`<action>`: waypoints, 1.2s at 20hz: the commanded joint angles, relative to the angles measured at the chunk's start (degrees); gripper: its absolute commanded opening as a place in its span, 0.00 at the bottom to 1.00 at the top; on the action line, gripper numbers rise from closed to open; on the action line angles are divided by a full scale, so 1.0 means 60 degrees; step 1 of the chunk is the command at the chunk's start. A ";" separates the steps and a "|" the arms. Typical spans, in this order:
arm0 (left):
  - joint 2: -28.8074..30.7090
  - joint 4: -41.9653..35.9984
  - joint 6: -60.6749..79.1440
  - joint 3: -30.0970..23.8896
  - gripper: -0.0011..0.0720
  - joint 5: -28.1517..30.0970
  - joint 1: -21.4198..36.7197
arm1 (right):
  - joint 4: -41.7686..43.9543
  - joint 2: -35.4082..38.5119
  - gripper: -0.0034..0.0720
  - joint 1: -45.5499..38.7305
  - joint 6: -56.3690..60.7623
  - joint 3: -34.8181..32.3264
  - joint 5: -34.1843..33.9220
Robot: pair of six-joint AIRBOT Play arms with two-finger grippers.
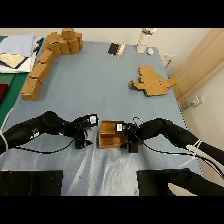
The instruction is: Fold the box.
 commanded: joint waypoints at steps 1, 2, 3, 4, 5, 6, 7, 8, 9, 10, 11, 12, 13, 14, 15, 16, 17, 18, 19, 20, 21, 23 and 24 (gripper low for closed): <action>0.0517 0.0007 0.0033 -0.0098 0.97 0.0412 0.0080 | 0.0004 -0.0004 0.68 0.0004 0.0004 -0.0004 0.0000; 0.0514 0.0029 0.0036 -0.0138 0.97 0.0448 0.0036 | 0.0004 -0.0004 0.68 0.0004 0.0004 -0.0004 0.0000; 0.0510 0.0025 0.0044 -0.0251 0.97 0.0597 -0.0062 | 0.0004 -0.0007 0.68 0.0004 0.0004 -0.0004 0.0000; 0.0510 0.0018 0.0164 -0.0393 0.97 0.0732 -0.0168 | 0.0004 -0.0007 0.68 0.0004 0.0004 -0.0004 0.0000; 0.0510 0.0015 0.0346 -0.0561 0.97 0.0892 -0.0299 | 0.0004 -0.0007 0.68 0.0004 0.0004 -0.0004 0.0000; 0.0510 -0.0029 0.0452 -0.0703 0.97 0.1016 -0.0430 | 0.0004 -0.0004 0.68 0.0004 0.0004 -0.0004 0.0000; 0.0506 -0.0062 0.0455 -0.0816 0.97 0.1133 -0.0608 | 0.0004 -0.0004 0.68 0.0004 0.0004 -0.0004 0.0000; 0.0499 -0.0120 0.0455 -0.0860 0.97 0.1220 -0.0809 | 0.0004 -0.0007 0.68 0.0004 0.0004 -0.0004 0.0000; 0.0477 -0.0321 0.0455 -0.0867 0.97 0.1406 -0.1002 | 0.0004 -0.0004 0.68 0.0004 0.0004 -0.0004 0.0000; 0.0448 -0.0696 0.0455 -0.0867 0.97 0.1643 -0.1213 | 0.0004 -0.0004 0.68 0.0004 0.0004 -0.0004 0.0000; 0.0382 -0.0994 0.0459 -0.0856 0.97 0.1829 -0.1410 | 0.0004 -0.0004 0.68 0.0004 0.0004 -0.0004 0.0000; 0.0306 -0.1107 0.0455 -0.0856 0.97 0.1887 -0.1570 | 0.0004 -0.0007 0.68 0.0004 0.0004 -0.0004 0.0000; 0.0255 -0.1126 0.0452 -0.0860 0.97 0.1887 -0.1687 | 0.0004 -0.0004 0.68 0.0004 0.0004 -0.0004 0.0000; 0.0219 -0.1126 0.0452 -0.0856 0.97 0.1891 -0.1767 | 0.0004 -0.0004 0.68 0.0004 0.0004 -0.0004 0.0000; 0.0219 -0.1126 0.0452 -0.0860 0.97 0.1894 -0.1825 | 0.0004 -0.0004 0.68 0.0004 0.0004 -0.0004 0.0000; 0.0219 -0.1155 0.0452 -0.0856 0.97 0.1898 -0.1825 | 0.0004 -0.0004 0.68 0.0004 0.0004 -0.0004 0.0000; 0.0211 -0.1162 0.0452 -0.0856 0.97 0.1971 -0.1825 | 0.0004 -0.0007 0.68 0.0004 0.0004 -0.0004 0.0000; 0.0193 -0.1213 0.0448 -0.0856 0.97 0.2127 -0.1825 | 0.0004 -0.0007 0.68 0.0004 0.0004 -0.0004 0.0000; 0.0146 -0.1308 0.0433 -0.0841 0.97 0.2255 -0.1825 | 0.0004 -0.0004 0.68 0.0004 0.0004 -0.0004 0.0000; 0.0066 -0.1512 0.0426 -0.0809 0.97 0.2259 -0.1825 | 0.0004 -0.0007 0.68 0.0004 0.0004 -0.0004 0.0000; -0.0007 -0.1763 0.0426 -0.0805 0.97 0.2244 -0.1836 | 0.0004 -0.0004 0.68 0.0004 0.0004 -0.0004 0.0000; -0.0127 -0.1861 0.0426 -0.0809 0.97 0.2200 -0.1953 | 0.0004 -0.0007 0.68 0.0004 0.0004 -0.0004 0.0000; -0.0164 -0.1861 0.0433 -0.0809 0.97 0.2142 -0.2004 | 0.0004 -0.0004 0.68 0.0004 0.0004 -0.0004 0.0000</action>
